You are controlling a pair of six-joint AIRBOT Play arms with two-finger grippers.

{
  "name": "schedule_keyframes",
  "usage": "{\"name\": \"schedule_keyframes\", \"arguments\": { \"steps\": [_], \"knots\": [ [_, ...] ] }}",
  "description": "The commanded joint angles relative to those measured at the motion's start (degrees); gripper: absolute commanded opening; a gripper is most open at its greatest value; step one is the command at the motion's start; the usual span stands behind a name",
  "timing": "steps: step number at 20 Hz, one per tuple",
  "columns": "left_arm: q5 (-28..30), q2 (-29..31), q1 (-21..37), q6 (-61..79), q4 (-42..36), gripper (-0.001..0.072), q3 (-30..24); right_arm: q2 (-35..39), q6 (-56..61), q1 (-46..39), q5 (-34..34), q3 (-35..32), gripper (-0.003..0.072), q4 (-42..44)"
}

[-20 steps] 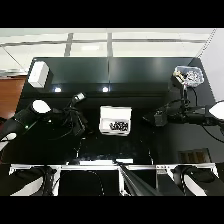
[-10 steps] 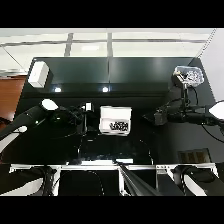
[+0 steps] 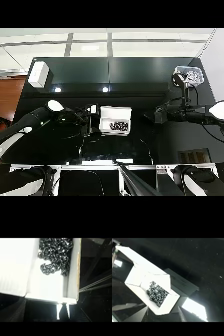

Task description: Fold the box and place the chain.

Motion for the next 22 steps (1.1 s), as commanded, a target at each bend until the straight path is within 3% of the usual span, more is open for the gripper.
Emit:
{"name": "schedule_keyframes", "arguments": {
  "steps": [1, 5, 6, 7, 8, 9, 11, 14, 15, 16, 17, 20, 22],
  "knots": [
    [0.5, -0.6, -1.0, 0.2, -0.5, 0.0709, 0.1, 0.0, 0.0, 0.0, -0.8, 0.0, 0.044, 0.0],
    [1.4, -0.7, -3.1, 0.0, -0.5, 0.0678, 0.1, 0.0, 0.0, 0.0, -1.3, 0.0, 0.044, 0.0],
    [2.2, -0.7, -3.3, -1.1, -0.5, 0.0603, 0.1, 0.0, 0.0, 0.0, -1.7, 0.0, 0.044, 0.0],
    [2.4, -0.7, -3.2, -1.7, -0.5, 0.0462, 0.1, 0.0, 0.0, 0.0, -2.1, 0.0, 0.044, 0.0],
    [2.4, -0.7, -3.2, -1.7, -0.5, 0.0407, 0.1, 0.0, 0.0, 0.0, -2.8, 0.0, 0.044, 0.0],
    [2.4, -0.7, -3.2, -1.7, -0.5, 0.0402, 0.1, 0.0, 0.0, 0.2, -4.3, 0.0, 0.044, 0.0],
    [3.2, -0.7, -3.2, -1.8, -0.6, 0.0402, 0.1, -0.1, 0.0, 2.8, -14.1, 0.0, 0.044, 1.1],
    [3.8, -0.7, -3.2, -1.9, -0.5, 0.0402, 0.1, -2.8, 1.0, 10.5, -35.3, 0.0, 0.0442, 7.2],
    [3.6, -0.7, -3.2, -1.9, -0.5, 0.0402, 0.1, -5.2, 1.4, 12.4, -38.5, 0.2, 0.0479, 8.9],
    [3.6, -0.7, -3.2, -1.9, -0.5, 0.0402, 0.1, -8.7, 1.5, 13.8, -38.9, 1.0, 0.0676, 10.8],
    [3.6, -0.7, -3.2, -1.9, -0.5, 0.0402, 0.1, -12.4, 1.5, 14.9, -37.4, 2.3, 0.071, 11.8],
    [3.6, -0.7, -3.2, -1.9, -0.5, 0.0402, 0.1, -22.7, 0.9, 17.2, -33.6, 6.6, 0.071, 11.7],
    [3.6, -0.7, -3.2, -1.9, -0.5, 0.0402, 0.1, -25.1, -2.6, 16.9, -28.0, 8.7, 0.0709, 10.5]
  ]
}}
